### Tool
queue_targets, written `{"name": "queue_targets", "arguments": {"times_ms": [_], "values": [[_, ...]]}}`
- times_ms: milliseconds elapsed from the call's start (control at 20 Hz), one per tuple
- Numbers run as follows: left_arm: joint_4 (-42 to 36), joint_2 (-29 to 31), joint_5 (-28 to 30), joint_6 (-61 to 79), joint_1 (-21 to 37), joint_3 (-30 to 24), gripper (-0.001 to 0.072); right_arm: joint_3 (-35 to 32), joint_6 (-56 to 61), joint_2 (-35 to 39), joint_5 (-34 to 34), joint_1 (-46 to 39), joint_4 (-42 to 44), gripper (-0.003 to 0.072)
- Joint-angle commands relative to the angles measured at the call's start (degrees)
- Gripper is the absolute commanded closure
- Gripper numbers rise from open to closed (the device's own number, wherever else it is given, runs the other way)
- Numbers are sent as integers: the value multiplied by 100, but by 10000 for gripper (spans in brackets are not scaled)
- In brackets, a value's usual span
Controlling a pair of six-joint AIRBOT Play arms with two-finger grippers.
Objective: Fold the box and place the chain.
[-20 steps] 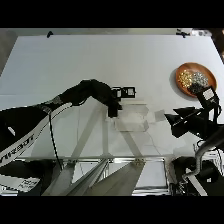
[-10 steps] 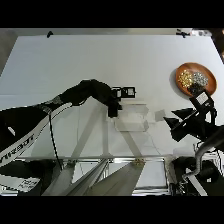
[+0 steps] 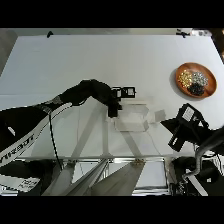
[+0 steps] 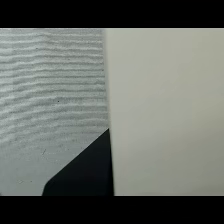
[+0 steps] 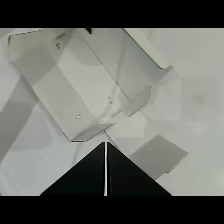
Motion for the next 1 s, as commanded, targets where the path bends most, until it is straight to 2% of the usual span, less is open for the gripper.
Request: {"name": "queue_targets", "arguments": {"times_ms": [0, 100, 150, 200, 250, 300, 400, 700, 950], "values": [[2, 4, 0, 2, -2, 4, 697, -221, -289, -2, -216, 356, -129, 674], [2, 4, 0, 2, -2, 4, 697, -595, -284, -7, -739, 520, -597, 672], [4, 4, 0, 2, -2, 4, 697, -745, -289, -31, -787, 531, -763, 652], [4, 4, 0, 2, -2, 4, 697, -903, -295, -50, -793, 531, -909, 472], [2, 4, 0, 2, -2, 4, 697, -1117, -450, -83, -885, 535, -1003, 209], [4, 4, -2, 2, -2, 4, 697, -1314, -621, -175, -1150, 575, -1014, 111], [4, 4, 0, 2, -2, 4, 697, -1582, -1021, -540, -1858, 737, -999, -2], [2, 4, 0, 2, -2, 4, 697, -1606, -1683, -2181, -3211, 1239, -874, -10], [2, 4, 0, 2, -2, 4, 697, -1606, -1526, -2592, -3810, 1681, -881, -10]]}}
